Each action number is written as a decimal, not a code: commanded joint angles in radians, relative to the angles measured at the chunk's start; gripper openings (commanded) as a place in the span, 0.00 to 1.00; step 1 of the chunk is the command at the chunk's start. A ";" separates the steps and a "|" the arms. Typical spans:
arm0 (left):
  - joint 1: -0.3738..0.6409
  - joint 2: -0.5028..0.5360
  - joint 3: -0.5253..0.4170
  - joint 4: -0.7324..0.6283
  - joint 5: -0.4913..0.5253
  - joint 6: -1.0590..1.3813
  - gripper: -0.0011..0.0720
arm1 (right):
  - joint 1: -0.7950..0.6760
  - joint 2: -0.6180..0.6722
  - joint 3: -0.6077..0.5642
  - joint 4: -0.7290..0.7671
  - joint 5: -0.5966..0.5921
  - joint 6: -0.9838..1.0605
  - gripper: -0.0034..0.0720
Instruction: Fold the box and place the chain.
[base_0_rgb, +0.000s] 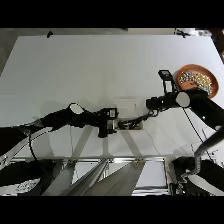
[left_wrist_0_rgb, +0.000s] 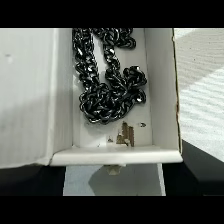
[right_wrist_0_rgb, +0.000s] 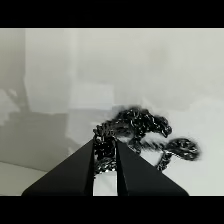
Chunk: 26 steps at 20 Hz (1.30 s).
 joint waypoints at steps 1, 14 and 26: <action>0.000 0.001 0.000 0.000 0.000 0.000 0.49 | 0.056 0.146 0.038 -0.020 0.005 0.000 0.06; 0.000 0.001 0.000 0.000 -0.018 0.000 0.49 | 0.251 0.372 0.202 -0.077 -0.026 0.012 0.06; 0.000 0.001 0.000 0.000 -0.018 0.000 0.49 | 0.249 0.538 0.202 -0.287 0.137 0.157 0.06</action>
